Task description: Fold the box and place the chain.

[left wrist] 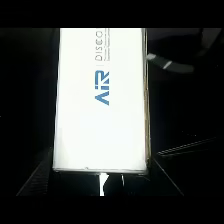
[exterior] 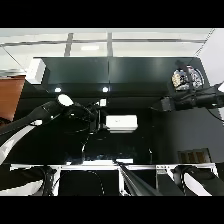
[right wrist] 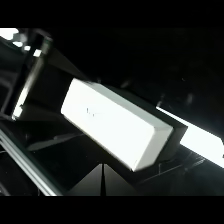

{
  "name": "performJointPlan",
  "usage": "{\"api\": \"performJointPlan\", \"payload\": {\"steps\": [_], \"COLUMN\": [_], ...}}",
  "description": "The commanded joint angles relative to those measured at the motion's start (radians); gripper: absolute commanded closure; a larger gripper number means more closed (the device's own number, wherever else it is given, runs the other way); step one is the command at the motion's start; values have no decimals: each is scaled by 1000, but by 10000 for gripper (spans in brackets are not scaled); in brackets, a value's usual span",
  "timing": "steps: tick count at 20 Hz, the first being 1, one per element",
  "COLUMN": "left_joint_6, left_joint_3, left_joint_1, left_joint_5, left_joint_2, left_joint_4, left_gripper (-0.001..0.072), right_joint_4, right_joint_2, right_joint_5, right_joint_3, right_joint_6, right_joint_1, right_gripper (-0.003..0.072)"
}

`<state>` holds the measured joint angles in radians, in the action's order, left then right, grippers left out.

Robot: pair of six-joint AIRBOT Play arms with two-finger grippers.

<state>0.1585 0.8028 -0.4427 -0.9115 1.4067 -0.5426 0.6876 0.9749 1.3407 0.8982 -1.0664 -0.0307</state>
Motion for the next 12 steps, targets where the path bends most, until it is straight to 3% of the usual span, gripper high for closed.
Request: {"api": "performJointPlan", "payload": {"steps": [1,4,6,12], "left_joint_6": [-58,-131,-181,-325], "left_joint_3": [2,26,89,295], "left_joint_1": [10,-2,-48,-161], "left_joint_5": [-16,-24,-19,-8], "left_joint_2": [-71,-132,-115,95], "left_joint_4": [-31,-27,-15,-49], "left_gripper": [-10,-9,-1,-3], "right_joint_4": [28,28,27,33], "right_joint_2": [-31,-31,-31,-31], "right_joint_5": [44,39,2,3], "right_joint_3": [7,7,7,7], "right_joint_6": [-17,1,4,6], "right_joint_1": [-45,-45,-42,-43], "right_gripper": [674,674,674,674]}}
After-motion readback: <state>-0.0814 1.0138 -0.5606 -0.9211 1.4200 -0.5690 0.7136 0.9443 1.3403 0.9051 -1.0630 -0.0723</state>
